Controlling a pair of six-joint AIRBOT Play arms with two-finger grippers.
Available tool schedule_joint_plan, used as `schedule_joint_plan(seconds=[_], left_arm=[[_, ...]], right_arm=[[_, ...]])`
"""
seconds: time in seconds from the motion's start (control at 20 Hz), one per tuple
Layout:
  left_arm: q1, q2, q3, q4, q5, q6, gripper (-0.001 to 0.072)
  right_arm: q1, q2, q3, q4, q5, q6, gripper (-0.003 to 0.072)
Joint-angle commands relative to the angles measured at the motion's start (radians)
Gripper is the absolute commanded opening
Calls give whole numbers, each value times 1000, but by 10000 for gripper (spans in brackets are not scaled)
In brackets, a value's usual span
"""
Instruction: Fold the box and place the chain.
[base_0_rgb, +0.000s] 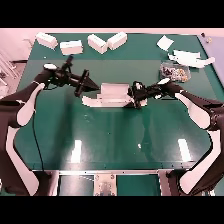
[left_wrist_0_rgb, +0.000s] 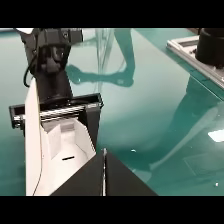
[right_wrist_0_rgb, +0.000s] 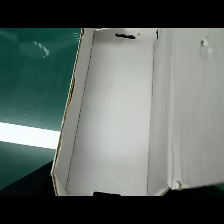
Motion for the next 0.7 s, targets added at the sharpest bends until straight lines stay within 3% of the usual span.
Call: schedule_joint_plan(seconds=[0.0,0.65], left_arm=[[-56,-3,1,68,98,-55,22],[-64,-6,1,69,478,-5,24]], right_arm=[[0,0,0,1,0,1,577],[0,0,0,1,0,1,577]])
